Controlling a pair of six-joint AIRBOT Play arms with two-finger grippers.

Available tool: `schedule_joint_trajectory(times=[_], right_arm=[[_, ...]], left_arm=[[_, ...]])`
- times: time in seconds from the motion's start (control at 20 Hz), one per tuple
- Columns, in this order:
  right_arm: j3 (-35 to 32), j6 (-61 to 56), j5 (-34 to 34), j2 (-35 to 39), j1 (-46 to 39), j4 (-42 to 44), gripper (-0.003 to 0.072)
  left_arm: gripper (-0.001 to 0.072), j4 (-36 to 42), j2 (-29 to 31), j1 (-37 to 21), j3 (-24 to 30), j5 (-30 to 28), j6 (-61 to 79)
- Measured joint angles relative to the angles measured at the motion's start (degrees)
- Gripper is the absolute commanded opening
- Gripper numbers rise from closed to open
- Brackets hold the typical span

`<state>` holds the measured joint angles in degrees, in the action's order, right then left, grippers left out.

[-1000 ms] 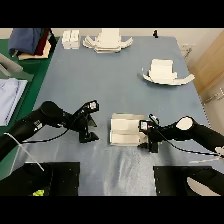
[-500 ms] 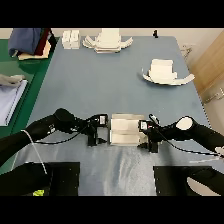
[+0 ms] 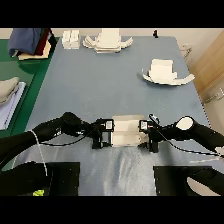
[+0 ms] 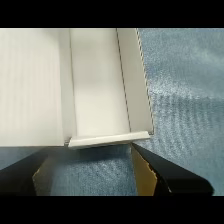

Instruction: Fold the box.

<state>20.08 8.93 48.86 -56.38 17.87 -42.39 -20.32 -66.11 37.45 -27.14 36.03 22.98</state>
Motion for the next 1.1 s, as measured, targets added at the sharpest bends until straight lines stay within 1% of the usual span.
schedule_joint_trajectory(times=[0.25,0.45,0.7,0.85,1.0,1.1], right_arm=[[0.0,-0.04,0.02,0.0,0.0,0.07,0.0517],[0.0,-0.33,0.02,0.0,0.0,0.22,0.0517],[0.0,-0.13,0.04,0.0,0.0,0.22,0.0517],[0.0,-0.13,0.07,0.0,0.0,0.22,0.0517],[0.0,-0.11,0.07,0.0,0.0,0.2,0.0517],[0.0,-0.11,0.09,0.0,0.0,0.2,0.0517]], left_arm=[[0.0698,0.46,-0.48,0.46,0.02,-1.55,-0.26],[0.0697,-0.66,-0.28,-0.85,0.11,-2.78,-1.84],[0.0698,-5.29,1.57,-2.45,0.68,0.42,-4.15],[0.0698,-5.92,2.16,-2.49,0.81,2.47,-4.59],[0.0698,-3.85,2.23,-1.22,0.83,2.82,-4.81],[0.0698,-2.25,1.77,-0.48,0.83,0.96,-5.03]])
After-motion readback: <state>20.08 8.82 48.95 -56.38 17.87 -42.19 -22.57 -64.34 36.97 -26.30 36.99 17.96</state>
